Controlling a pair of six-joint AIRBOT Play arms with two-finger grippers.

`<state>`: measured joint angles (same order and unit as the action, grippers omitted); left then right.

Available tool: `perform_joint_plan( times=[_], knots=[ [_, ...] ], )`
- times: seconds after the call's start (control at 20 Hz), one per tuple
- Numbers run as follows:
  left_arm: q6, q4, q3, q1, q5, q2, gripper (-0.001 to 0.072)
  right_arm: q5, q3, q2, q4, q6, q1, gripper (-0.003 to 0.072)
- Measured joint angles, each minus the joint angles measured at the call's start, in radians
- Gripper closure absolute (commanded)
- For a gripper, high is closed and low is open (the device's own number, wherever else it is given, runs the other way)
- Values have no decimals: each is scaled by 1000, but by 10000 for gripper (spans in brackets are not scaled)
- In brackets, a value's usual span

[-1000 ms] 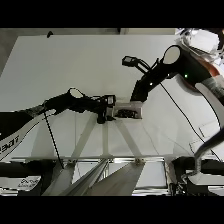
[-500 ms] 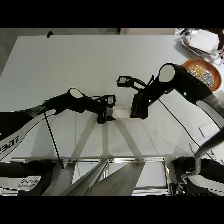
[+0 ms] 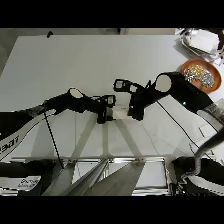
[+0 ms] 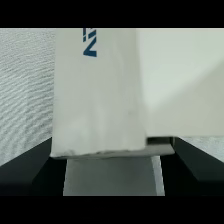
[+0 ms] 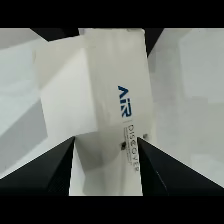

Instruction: Fold the box and place the chain.

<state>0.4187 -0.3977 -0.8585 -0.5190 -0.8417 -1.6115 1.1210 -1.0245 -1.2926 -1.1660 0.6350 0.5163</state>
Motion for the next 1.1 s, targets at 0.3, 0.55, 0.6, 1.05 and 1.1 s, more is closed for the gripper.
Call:
perform_joint_plan(
  times=[0.3, 0.55, 0.6, 1.05, 1.1],
  knots=[
    [0, 0, 0, 0, 0, 0, 438, -21, 15, 2, -31, 16, 5, 297],
    [0, 0, 0, 0, 0, 0, 438, -5, 29, 2, -32, -5, 14, 350],
    [0, 0, 0, 0, 0, 0, 438, -2, 34, 2, -32, -11, 15, 346],
    [0, 1, 0, 0, 0, 0, 438, -39, 48, 2, -59, -31, 18, 428],
    [-1, 1, 0, 0, 0, 0, 438, -45, 49, 2, -64, -31, 18, 429]
  ],
)
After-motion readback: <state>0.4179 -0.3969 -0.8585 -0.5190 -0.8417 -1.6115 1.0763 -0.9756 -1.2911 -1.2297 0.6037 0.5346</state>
